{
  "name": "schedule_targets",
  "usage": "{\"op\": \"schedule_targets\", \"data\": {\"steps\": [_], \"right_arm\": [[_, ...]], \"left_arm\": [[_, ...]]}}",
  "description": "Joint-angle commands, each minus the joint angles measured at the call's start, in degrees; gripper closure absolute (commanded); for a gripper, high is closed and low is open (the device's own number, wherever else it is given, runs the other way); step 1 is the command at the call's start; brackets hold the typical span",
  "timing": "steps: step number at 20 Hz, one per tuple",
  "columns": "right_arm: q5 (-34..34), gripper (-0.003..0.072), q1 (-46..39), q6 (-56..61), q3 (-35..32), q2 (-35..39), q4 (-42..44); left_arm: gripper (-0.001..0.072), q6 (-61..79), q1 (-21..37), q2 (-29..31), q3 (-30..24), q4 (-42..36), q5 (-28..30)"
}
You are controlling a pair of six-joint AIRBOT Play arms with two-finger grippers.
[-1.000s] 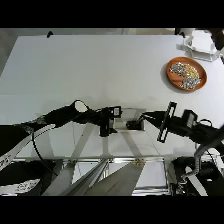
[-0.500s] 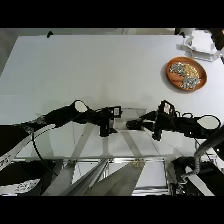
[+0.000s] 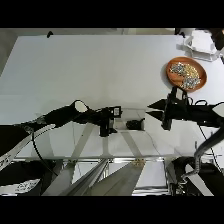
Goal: Fold the box and place the chain.
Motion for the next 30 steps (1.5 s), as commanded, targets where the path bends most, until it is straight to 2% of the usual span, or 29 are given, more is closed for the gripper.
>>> {"op": "schedule_targets", "data": {"steps": [1,3,5,9,12,16,21,25,30], "right_arm": [[2.4,0.0465,-5.6,0.4,2.9,-1.5,-10.6],[-0.5,0.0465,-5.4,-0.2,2.9,-5.1,-17.6],[-3.6,0.0487,-3.0,-4.6,2.9,-10.0,-17.8],[-4.8,0.0493,5.4,-16.9,2.9,-20.0,-17.9],[-8.1,0.0479,10.1,-17.7,2.9,-24.8,-17.7],[-11.5,0.0481,11.4,-17.9,2.9,-25.5,-14.1],[-10.8,0.0488,11.4,-17.9,2.9,-25.4,-12.2],[-9.4,0.0636,11.4,-17.9,2.9,-25.4,-12.7],[-8.9,0.0642,11.4,-14.1,2.9,-25.4,-19.0]], "left_arm": [[0.0275,0.0,0.0,0.0,0.0,0.0,0.0],[0.0275,0.0,0.0,0.0,0.0,0.0,0.0],[0.0275,0.0,0.0,0.0,0.0,0.0,0.0],[0.0275,0.0,0.0,0.0,0.0,0.0,0.0],[0.0275,0.0,0.0,0.0,0.0,0.0,0.0],[0.0275,0.0,0.0,0.0,0.0,0.0,0.0],[0.0275,0.0,0.0,0.0,0.0,0.0,0.0],[0.0275,0.0,0.0,0.0,0.0,0.0,0.0],[0.0275,0.0,0.0,0.0,0.0,0.0,0.0]]}}
